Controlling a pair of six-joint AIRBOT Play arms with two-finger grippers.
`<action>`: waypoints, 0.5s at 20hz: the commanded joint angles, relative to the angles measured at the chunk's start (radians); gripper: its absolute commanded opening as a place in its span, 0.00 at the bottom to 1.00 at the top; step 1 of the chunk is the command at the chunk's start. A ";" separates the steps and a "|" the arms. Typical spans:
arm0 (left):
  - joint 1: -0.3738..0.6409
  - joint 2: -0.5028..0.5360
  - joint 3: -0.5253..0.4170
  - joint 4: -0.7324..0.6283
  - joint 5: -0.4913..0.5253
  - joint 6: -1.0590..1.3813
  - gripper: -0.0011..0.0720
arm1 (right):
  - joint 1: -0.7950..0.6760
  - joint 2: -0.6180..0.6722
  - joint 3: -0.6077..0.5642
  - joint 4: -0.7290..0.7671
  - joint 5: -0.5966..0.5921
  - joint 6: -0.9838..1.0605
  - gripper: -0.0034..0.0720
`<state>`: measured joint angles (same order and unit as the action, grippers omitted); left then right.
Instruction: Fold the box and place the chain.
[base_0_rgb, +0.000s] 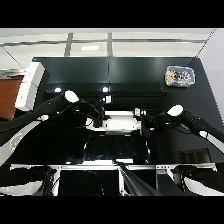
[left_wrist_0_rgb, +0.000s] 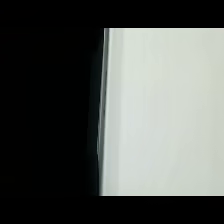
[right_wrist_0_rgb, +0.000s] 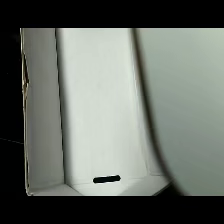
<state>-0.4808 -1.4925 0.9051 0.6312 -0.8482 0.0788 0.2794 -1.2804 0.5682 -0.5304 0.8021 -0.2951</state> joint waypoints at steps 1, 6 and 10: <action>0.000 0.000 0.000 0.000 0.001 0.000 0.05 | 0.022 -0.004 0.004 -0.006 -0.007 -0.001 0.97; 0.000 0.000 0.000 0.000 0.001 -0.001 0.05 | 0.045 -0.008 0.009 -0.010 -0.029 0.011 0.97; 0.001 0.000 0.000 0.000 0.002 -0.001 0.05 | 0.044 -0.008 0.009 -0.033 -0.024 0.041 0.97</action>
<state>-0.4808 -1.4925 0.9051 0.6315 -0.8486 0.0780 0.3218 -1.2881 0.5762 -0.5442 0.7780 -0.2794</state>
